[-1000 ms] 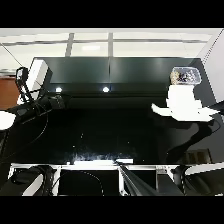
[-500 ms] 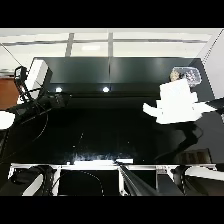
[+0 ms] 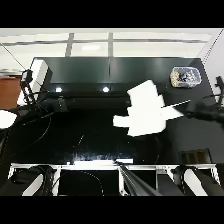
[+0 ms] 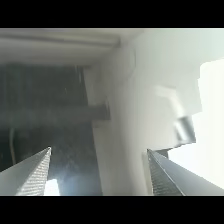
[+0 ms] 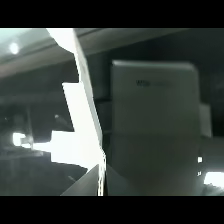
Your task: Fold the box and place the chain.
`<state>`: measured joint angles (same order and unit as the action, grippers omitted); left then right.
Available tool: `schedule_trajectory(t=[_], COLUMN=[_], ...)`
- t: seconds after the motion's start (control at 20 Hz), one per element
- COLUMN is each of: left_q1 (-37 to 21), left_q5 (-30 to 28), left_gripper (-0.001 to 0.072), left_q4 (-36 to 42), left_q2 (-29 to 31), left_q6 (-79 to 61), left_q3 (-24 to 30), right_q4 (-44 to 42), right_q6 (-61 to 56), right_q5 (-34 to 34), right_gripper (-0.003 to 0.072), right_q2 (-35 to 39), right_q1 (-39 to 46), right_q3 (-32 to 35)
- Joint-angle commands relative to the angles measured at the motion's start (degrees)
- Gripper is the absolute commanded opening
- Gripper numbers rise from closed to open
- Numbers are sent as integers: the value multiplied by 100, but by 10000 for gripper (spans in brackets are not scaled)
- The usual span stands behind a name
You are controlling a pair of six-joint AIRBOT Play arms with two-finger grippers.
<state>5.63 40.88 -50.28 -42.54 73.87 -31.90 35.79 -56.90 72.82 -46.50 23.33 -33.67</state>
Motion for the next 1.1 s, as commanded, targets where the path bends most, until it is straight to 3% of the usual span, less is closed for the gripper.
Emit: schedule_trajectory(t=[0.0,0.2,0.35,0.5,0.75,0.95,1.05], left_q1=[2,138,308,350,442,796,1067], left_q5=[455,723,960,1574,1821,2675,2785], left_gripper=[705,706,705,706,707,706,706], left_q4=[26,278,1381,2896,3250,3908,3901], left_q2=[-221,-802,-1447,-2262,-3530,-4325,-4649], left_q6=[-15,-57,-850,-2114,-3038,-4234,-4568], left_q3=[4,4,4,2,-37,-254,-481], right_q4=[-7,170,439,680,638,623,623], right_q6=[-313,-619,-697,-699,-721,-748,-774], right_q5=[-1246,-2627,-3366,-3432,-3407,-3403,-3403], right_gripper=[44,43,44,44,43,44,44], right_q2=[1143,1427,1425,1414,1399,1397,1397], right_q1=[-1491,-2935,-3744,-4183,-4249,-4249,-4249], right_q3=[800,1445,1720,1825,1827,1827,1827])
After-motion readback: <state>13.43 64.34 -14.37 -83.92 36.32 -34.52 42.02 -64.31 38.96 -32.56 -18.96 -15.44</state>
